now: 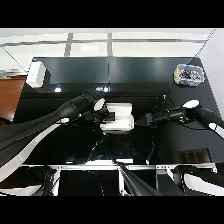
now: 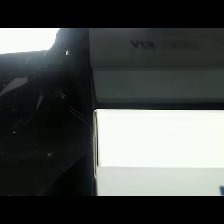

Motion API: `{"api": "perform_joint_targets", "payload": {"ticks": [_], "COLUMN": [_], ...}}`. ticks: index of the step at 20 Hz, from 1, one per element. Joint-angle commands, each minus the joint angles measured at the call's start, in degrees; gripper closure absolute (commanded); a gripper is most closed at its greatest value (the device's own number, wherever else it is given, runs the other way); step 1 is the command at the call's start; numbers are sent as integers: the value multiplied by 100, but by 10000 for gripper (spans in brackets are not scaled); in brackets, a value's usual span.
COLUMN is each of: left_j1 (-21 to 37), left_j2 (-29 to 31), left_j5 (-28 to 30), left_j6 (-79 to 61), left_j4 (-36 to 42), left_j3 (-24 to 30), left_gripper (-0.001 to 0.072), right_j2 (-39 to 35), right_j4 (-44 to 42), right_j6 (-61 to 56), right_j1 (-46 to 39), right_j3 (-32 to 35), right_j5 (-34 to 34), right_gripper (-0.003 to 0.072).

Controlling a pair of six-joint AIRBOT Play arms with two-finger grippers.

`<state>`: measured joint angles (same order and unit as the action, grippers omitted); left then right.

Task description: Fold the box and place the chain.

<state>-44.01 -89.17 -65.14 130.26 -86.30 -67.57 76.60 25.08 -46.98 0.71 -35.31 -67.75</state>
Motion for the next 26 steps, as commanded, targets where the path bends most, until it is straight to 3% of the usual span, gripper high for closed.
{"api": "perform_joint_targets", "payload": {"ticks": [1, 4, 5, 6, 10, 13, 17, 20, 21, 22, 26], "left_j1": [4, 4, 4, 4, 4, 2, 2, 4, 4, 4, 2], "left_j2": [2, 2, 2, 2, 2, 2, 2, 2, 2, 2, 2], "left_j5": [15, 13, 13, 13, 11, 11, 11, 11, 11, 11, -7], "left_j6": [4, 4, 4, 4, 4, 4, 4, 4, 4, 4, 4], "left_j4": [2, 0, 0, 0, 2, 4, 4, 4, 2, 2, 2], "left_j3": [-4, -4, -4, -4, -4, -4, -4, -4, -4, -4, -4], "left_gripper": [683, 683, 683, 683, 683, 683, 683, 683, 683, 683, 683], "right_j2": [9, 9, 9, 9, 9, 9, 28, 212, 297, 356, 466], "right_j4": [-20, -256, -153, 9, 1506, 2100, 3606, 4426, 4472, 4529, 5088], "right_j6": [-177, -234, -234, -269, -2048, -3023, -4452, -5486, -5617, -5716, -6677], "right_j1": [79, 354, 529, 719, 1523, 1958, 2562, 2938, 3051, 3152, 3421], "right_j3": [-122, -210, -337, -476, -1180, -1493, -1840, -2190, -2308, -2402, -2564], "right_j5": [-243, -181, -79, 61, 710, 820, 1110, 883, 772, 702, 527], "right_gripper": [94, 99, 225, 271, 271, 271, 273, 273, 335, 447, 448]}}
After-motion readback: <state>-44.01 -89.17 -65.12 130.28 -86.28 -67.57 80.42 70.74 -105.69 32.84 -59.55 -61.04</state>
